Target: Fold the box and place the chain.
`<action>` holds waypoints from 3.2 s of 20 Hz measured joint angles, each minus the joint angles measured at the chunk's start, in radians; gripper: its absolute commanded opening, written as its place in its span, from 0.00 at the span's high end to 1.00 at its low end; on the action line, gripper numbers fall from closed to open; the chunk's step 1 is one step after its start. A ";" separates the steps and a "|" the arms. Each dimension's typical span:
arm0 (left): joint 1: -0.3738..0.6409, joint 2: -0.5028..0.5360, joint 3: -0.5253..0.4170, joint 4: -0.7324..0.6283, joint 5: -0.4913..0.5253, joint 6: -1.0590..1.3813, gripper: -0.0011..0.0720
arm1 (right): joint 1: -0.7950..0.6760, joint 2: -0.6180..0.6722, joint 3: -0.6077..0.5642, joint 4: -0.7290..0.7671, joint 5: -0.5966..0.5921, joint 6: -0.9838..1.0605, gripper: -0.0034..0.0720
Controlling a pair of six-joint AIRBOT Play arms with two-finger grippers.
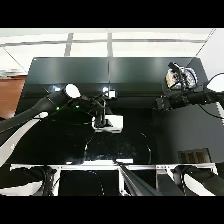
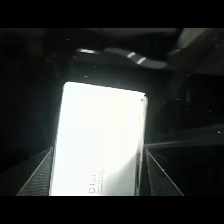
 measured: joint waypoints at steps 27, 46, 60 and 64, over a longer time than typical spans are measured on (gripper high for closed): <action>0.256 -0.013 0.227 0.695 -0.051 -0.717 0.68 | 0.000 0.000 -0.004 -0.001 0.002 0.000 0.94; 0.800 -0.568 1.065 0.790 -0.067 -1.049 0.01 | 0.000 0.000 -0.004 0.006 0.005 0.054 0.94; 0.613 0.264 0.349 0.535 -0.182 -1.258 0.96 | -0.001 0.068 -0.124 -0.241 -0.393 0.099 0.94; 0.548 0.597 -0.141 0.570 -0.004 -1.255 0.95 | -0.001 0.089 -0.222 -0.333 -0.562 0.093 0.94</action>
